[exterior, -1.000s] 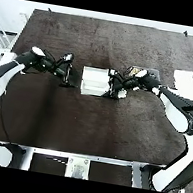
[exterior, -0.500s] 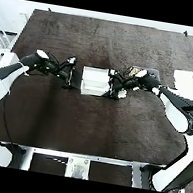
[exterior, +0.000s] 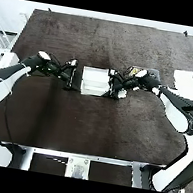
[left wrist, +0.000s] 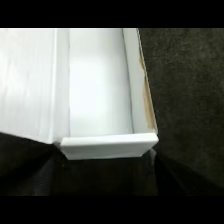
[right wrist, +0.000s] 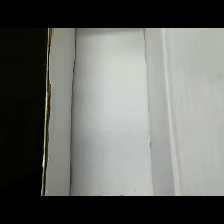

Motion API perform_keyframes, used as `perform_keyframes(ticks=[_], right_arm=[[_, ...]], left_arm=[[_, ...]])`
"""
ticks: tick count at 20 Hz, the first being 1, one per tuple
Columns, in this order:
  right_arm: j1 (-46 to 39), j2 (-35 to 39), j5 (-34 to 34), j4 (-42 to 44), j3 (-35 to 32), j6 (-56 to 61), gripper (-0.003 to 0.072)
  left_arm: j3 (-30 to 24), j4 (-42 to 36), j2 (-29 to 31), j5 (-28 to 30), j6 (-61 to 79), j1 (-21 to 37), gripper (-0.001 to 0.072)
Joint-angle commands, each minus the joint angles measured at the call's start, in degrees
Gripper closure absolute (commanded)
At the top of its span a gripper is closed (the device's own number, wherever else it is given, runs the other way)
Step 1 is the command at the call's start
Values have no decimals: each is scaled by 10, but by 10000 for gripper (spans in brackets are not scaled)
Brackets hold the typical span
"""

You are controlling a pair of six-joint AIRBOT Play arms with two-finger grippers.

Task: Fold the box and place the chain.

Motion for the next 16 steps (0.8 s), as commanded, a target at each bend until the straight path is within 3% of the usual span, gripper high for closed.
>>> perform_keyframes(ticks=[1, 5, 16], right_arm=[[0, 0, 0, 0, 0, 0, 183], [0, 0, 0, 0, 0, 0, 183], [0, 0, 0, 0, 0, 0, 183]], left_arm=[[0, -2, -1, -12, 9, -1, -7], [0, -2, -2, -10, 9, -1, -7], [0, 21, -4, 80, -13, -48, -6]])
